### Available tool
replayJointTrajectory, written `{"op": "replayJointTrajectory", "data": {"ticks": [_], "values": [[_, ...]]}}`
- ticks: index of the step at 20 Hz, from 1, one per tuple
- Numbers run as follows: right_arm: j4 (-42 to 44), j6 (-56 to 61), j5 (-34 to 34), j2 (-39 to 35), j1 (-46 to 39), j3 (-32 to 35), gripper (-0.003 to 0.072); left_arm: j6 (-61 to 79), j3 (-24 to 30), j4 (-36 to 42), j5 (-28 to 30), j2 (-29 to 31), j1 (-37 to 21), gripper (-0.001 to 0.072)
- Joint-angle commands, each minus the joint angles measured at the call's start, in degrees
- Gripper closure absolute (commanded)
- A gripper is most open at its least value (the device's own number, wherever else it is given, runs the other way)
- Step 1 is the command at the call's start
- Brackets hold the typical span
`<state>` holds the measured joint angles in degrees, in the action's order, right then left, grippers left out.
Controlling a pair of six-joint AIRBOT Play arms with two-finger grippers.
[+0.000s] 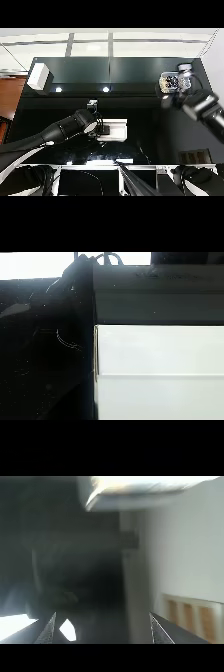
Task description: Fold the box and place the chain.
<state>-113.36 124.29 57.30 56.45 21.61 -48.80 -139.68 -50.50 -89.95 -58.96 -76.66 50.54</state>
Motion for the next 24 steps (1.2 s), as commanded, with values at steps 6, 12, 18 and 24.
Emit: {"op": "replayJointTrajectory", "data": {"ticks": [6, 12, 18, 24], "values": [[12.8, -10.4, -19.4, 29.4, -21.2, -24.0, -0.0009, 0.0, -0.1, 0.0, 0.5, 0.0, 0.0, 0.0679], [17.4, -13.6, -0.9, 48.0, -22.4, -44.7, 0.0010, 0.0, -0.1, 0.0, 0.4, 0.0, 0.0, 0.0679], [17.4, -10.1, 2.6, 50.8, -23.4, -45.3, 0.0024, 0.0, -0.1, 0.0, 0.4, 0.0, 0.0, 0.0679], [18.5, -12.2, 5.6, 50.9, -23.4, -46.6, 0.0628, 0.0, -0.1, 0.0, 0.4, 0.0, 0.0, 0.0679]]}}
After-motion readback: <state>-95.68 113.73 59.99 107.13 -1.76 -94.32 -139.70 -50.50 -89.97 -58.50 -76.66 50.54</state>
